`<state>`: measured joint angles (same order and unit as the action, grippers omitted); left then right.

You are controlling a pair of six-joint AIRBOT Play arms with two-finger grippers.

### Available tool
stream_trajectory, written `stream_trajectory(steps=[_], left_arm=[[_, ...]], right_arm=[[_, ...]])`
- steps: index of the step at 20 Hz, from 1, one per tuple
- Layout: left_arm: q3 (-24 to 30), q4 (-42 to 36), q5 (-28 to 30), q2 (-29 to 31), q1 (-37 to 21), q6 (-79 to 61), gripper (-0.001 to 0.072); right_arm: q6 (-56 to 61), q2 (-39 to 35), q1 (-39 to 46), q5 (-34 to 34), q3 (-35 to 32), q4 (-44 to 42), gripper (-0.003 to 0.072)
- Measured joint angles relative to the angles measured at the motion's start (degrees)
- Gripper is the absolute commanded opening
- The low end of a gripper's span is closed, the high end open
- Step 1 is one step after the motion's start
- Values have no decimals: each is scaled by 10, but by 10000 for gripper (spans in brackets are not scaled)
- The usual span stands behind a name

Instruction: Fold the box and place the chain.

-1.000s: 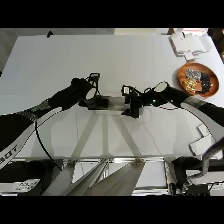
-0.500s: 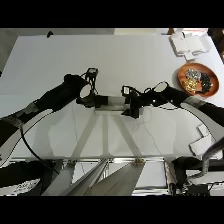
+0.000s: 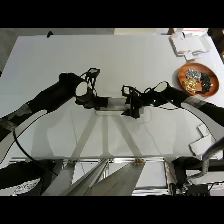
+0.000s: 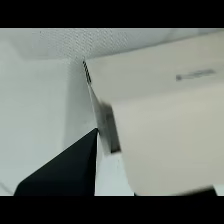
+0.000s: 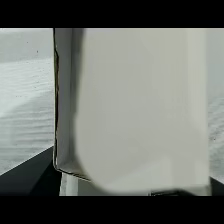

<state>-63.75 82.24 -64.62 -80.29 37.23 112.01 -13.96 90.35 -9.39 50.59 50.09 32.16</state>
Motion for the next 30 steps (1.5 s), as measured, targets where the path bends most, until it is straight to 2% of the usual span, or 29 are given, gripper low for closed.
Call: stream_trajectory(steps=[7,9,11,15,16,18,19,24,26,30], left_arm=[[0,-3,-71,71,-63,-120,247],[0,-5,-76,92,-86,-210,522],[0,-23,-78,106,-112,-337,544],[12,-123,-78,111,-169,-596,544],[20,-148,-78,107,-181,-662,545],[37,-179,-72,99,-200,-776,629],[45,-190,-66,93,-206,-822,641],[70,-261,-13,39,-220,-997,648],[73,-285,3,10,-223,-1067,701],[76,-338,18,-38,-246,-1178,708]], right_arm=[[0,0,0,-1,0,0,404],[0,0,0,-1,0,0,404],[0,0,0,-1,0,0,404],[0,0,0,-1,0,0,404],[0,0,0,-1,0,0,404],[0,0,0,-1,0,0,404],[0,0,0,-1,0,0,404],[0,0,0,-1,0,0,404],[0,0,0,-1,0,0,404],[0,0,0,-1,0,0,404]])
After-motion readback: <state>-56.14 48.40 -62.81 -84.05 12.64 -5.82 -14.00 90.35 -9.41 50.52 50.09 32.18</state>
